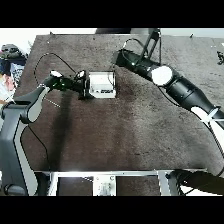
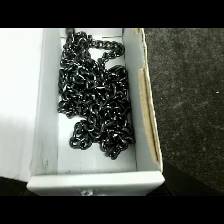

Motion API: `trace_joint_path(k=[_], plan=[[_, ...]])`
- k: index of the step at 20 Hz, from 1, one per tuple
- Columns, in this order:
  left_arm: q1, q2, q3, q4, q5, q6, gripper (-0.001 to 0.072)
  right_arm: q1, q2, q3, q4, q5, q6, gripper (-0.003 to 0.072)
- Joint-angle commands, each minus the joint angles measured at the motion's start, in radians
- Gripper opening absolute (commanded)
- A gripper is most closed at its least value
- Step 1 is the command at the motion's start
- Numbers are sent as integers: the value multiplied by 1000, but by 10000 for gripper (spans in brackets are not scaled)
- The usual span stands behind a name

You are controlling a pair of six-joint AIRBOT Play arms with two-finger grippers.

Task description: Fold the box and place the chain.

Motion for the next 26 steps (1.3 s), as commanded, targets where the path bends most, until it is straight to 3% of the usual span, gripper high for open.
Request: trace_joint_path(k=[1,8,12,15,26], plan=[[0,0,0,0,0,0,367,46,-40,75,19,-13,2,12],[0,0,0,0,0,0,367,81,-103,278,-20,-12,-2,12],[0,0,0,0,0,0,367,81,-106,280,-45,-6,-1,13],[0,0,0,0,0,0,367,81,-109,286,-34,-80,-1,13],[0,0,0,0,0,0,368,82,-109,336,-7,-94,-1,13]])
